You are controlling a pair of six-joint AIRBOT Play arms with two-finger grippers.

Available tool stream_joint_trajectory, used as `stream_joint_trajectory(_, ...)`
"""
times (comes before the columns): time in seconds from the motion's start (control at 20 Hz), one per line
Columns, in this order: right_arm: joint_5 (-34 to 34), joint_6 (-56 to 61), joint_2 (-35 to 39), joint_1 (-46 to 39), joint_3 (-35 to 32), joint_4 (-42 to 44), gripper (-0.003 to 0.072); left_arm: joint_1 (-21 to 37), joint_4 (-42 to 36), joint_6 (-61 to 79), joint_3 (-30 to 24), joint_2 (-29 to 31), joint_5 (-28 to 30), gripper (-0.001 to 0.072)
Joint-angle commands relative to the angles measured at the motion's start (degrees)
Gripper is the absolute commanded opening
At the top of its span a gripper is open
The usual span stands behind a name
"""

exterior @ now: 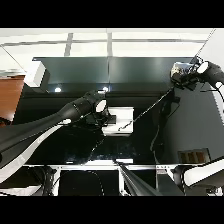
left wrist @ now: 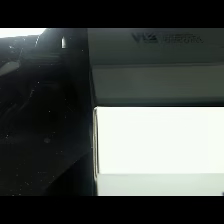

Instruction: Fold the box and place the chain.

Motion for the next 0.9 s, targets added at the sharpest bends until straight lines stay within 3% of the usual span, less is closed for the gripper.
stream_joint_trajectory(0.0,8.8,-4.3,1.7,0.0,1.5,0.1,0.0029,0.0,0.0,0.0,0.0,0.0,0.0,0.0033)
stream_joint_trajectory(0.2,20.3,-11.0,13.6,0.5,0.7,2.3,0.0029,0.0,0.0,0.0,0.0,0.0,0.1,0.0033)
stream_joint_trajectory(0.55,21.8,-13.4,44.8,7.4,-3.7,6.8,0.0029,0.0,0.0,0.0,0.0,0.0,0.1,0.0033)
stream_joint_trajectory(0.7,21.3,-13.6,52.0,10.0,-3.7,17.0,0.0029,0.0,0.0,0.0,0.0,0.0,0.1,0.0033)
stream_joint_trajectory(0.85,21.8,-14.1,54.1,12.9,-3.7,23.1,0.0029,0.0,0.0,0.0,0.0,0.0,0.1,0.0033)
